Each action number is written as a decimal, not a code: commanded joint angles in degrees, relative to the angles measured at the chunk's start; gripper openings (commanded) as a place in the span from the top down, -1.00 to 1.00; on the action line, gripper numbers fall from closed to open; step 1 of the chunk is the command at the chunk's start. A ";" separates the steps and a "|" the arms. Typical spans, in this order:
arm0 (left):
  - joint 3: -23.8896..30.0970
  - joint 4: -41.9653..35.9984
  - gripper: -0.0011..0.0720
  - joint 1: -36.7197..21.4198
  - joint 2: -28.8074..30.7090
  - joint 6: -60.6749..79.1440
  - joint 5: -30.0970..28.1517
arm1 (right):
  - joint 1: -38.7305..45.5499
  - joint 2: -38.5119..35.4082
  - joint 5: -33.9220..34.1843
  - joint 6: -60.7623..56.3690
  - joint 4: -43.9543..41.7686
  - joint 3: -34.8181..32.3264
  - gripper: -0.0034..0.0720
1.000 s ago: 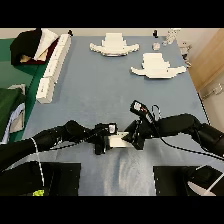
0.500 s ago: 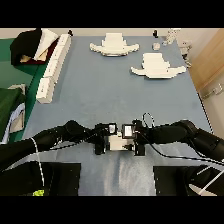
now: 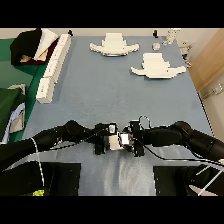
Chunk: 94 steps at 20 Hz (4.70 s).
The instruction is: Fold the box.
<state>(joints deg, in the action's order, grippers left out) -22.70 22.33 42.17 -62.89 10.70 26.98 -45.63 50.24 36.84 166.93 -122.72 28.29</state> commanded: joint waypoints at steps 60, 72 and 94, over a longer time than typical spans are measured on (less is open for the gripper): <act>-0.04 -0.02 -0.45 -0.04 0.00 -0.02 0.00 | -8.87 -20.04 -29.38 -36.33 -15.19 -19.93 0.90; -0.04 -0.02 -0.45 -0.04 0.00 -0.02 0.00 | -9.84 -11.06 -30.75 -36.63 -15.04 -21.24 0.90; -0.04 -0.02 -0.45 -0.04 0.00 -0.02 0.00 | -1.62 -13.35 -20.81 -37.42 -4.02 -10.51 0.90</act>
<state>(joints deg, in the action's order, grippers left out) -22.70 22.28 42.17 -62.89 10.68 27.00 -50.92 35.48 10.87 129.97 -131.17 13.69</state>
